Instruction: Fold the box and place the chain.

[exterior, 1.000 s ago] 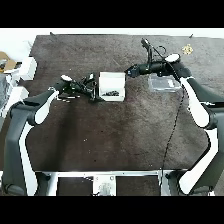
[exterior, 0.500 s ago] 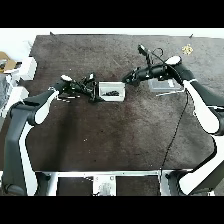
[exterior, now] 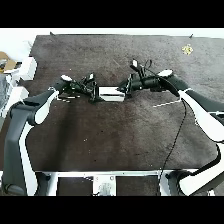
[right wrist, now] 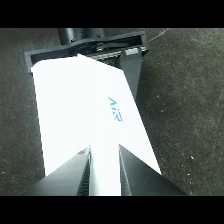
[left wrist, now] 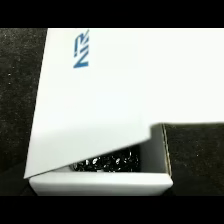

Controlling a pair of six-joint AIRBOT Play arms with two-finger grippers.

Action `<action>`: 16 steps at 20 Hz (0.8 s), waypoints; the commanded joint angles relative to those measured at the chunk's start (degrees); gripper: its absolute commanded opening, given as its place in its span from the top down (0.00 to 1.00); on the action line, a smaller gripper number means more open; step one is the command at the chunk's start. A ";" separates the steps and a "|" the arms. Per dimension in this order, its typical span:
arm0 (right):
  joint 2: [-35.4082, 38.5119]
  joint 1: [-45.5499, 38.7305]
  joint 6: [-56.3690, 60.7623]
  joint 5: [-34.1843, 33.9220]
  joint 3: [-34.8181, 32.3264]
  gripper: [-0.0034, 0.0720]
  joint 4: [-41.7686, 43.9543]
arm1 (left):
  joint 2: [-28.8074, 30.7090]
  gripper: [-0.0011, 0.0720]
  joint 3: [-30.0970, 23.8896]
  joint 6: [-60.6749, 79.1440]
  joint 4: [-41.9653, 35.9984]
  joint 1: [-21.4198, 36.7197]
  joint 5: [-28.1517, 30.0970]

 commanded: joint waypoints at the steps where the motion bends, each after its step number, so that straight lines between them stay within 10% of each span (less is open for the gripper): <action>1: 0.72 1.31 -5.49 -3.72 -2.21 0.61 1.11 | 0.00 0.59 0.04 0.00 0.02 0.02 0.00; 7: 0.68 1.57 -6.51 -3.30 -2.32 0.36 1.55 | 0.02 0.59 0.04 0.00 0.02 0.02 0.00; 16: -2.19 4.94 -10.64 -10.01 -2.27 0.36 1.57 | 0.02 0.59 0.02 0.00 0.02 0.02 -0.02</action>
